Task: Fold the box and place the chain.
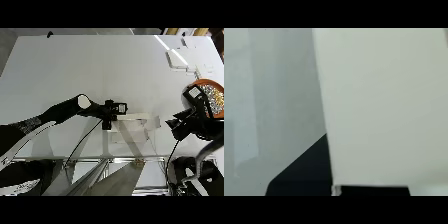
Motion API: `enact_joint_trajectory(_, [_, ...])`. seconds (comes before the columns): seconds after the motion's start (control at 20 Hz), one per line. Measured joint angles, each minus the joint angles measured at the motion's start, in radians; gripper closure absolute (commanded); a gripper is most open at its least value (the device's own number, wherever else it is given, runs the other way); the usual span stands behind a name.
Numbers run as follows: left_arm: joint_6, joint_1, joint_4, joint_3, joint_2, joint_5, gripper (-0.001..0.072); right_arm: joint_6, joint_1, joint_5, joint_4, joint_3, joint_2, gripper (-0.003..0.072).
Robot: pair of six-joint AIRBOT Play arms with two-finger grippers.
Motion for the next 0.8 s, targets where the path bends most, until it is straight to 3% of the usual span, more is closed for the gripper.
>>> enact_joint_trajectory(0.8, [0.008,0.0,0.05,0.035,-0.035,-0.035,0.0704,-0.001,0.0,0.0,0.0,0.0,0.0,0.0282])
